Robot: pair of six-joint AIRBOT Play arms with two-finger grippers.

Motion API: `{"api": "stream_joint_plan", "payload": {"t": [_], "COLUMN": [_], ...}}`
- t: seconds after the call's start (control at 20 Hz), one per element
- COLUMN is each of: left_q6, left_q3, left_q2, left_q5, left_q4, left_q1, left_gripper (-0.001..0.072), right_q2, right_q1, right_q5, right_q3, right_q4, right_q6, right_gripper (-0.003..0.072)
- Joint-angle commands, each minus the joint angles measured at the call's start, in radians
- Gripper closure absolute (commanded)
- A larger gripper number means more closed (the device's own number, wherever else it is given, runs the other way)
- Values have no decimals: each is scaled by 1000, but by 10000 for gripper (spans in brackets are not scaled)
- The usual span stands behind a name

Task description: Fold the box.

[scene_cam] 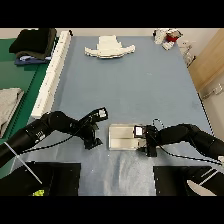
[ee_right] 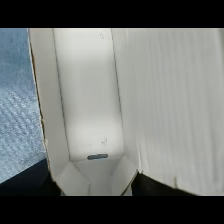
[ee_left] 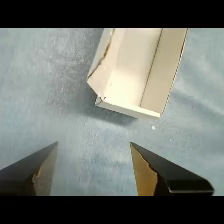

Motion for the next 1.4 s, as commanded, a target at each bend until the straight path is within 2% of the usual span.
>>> {"api": "stream_joint_plan", "payload": {"t": [0.0,0.2,0.35,0.6,0.8,0.9,1.05,1.35], "left_q6": [323,576,626,628,633,633,633,682], "left_q3": [-84,-154,-174,-173,-172,-172,-172,-167], "left_q2": [-11,-11,-11,-65,-114,-122,-127,-143], "left_q5": [72,89,152,255,265,304,357,356], "left_q4": [-131,-294,-408,-448,-494,-526,-541,-541], "left_q1": [10,10,1,-88,-136,-161,-171,-171], "left_gripper": [14,14,14,13,14,14,14,14], "right_q2": [1,1,1,1,1,1,1,1], "right_q1": [1,1,1,1,1,1,1,1], "right_q5": [0,0,0,0,0,0,0,0], "right_q3": [1,1,0,0,1,1,0,0], "right_q4": [0,0,0,0,0,0,0,0], "right_q6": [0,0,0,0,0,0,0,0], "right_gripper": [171,171,171,171,171,171,171,171]}}
